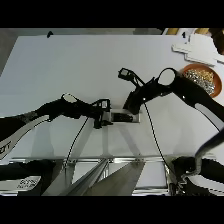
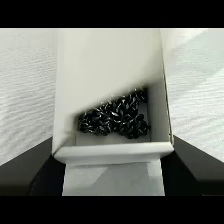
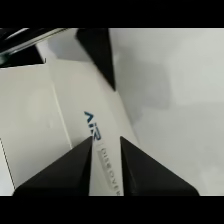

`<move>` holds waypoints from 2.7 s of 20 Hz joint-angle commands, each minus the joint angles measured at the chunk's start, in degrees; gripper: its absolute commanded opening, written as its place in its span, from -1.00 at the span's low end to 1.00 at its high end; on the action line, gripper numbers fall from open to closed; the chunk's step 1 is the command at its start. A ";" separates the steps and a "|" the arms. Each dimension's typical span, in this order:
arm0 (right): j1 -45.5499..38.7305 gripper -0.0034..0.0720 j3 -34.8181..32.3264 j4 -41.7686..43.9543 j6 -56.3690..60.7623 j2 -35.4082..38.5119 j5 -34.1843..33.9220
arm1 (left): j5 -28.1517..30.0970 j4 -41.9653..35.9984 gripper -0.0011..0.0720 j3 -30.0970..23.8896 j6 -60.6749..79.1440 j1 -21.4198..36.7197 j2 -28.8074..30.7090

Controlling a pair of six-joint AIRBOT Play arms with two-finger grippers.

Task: Fold the box and place the chain.

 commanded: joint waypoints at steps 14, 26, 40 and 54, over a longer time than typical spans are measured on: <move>5.66 -0.10 -14.34 -5.33 -8.87 11.37 -7.41 | 0.02 0.00 -0.75 0.00 -0.02 0.02 -0.02; 5.68 -0.13 -14.34 -5.97 -9.18 11.37 -8.74 | 0.02 0.00 -0.75 0.00 -0.02 0.02 -0.02; 5.68 -0.41 -14.34 -9.40 -9.38 15.08 -13.75 | 0.02 0.00 -0.75 0.02 -0.02 0.02 -0.02; 8.94 0.02 -14.34 -0.31 -18.58 13.29 -11.89 | 0.02 -0.02 -0.75 0.00 -0.02 0.02 -0.02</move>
